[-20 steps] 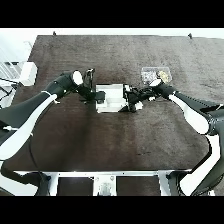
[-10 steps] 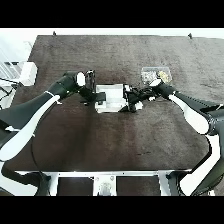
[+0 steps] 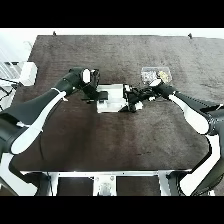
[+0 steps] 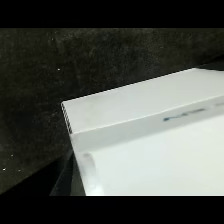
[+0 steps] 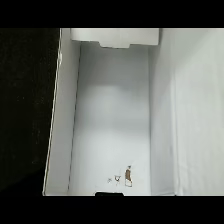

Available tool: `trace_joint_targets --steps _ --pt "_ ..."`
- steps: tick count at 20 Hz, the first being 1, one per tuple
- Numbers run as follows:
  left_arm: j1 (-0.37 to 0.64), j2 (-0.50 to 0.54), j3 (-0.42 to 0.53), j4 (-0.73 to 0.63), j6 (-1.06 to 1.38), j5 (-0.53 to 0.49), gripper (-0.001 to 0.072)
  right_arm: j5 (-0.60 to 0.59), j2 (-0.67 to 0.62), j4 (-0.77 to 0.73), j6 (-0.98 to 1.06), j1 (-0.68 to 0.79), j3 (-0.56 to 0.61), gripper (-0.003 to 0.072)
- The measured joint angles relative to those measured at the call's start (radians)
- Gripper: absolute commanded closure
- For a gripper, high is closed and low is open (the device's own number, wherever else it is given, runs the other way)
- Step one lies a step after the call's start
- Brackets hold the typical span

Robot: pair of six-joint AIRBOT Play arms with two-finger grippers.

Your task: Fold the box and place the chain.

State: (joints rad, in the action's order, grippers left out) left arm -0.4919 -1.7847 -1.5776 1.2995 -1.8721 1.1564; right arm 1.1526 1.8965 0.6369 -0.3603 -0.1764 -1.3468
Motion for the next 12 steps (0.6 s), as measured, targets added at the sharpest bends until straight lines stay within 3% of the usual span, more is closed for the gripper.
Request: trace_joint_targets --steps 12 --pt "-0.004 -0.042 -0.049 0.036 -0.049 0.088 0.03 0.0 0.0 0.0 -0.001 0.0 0.0 0.0103"
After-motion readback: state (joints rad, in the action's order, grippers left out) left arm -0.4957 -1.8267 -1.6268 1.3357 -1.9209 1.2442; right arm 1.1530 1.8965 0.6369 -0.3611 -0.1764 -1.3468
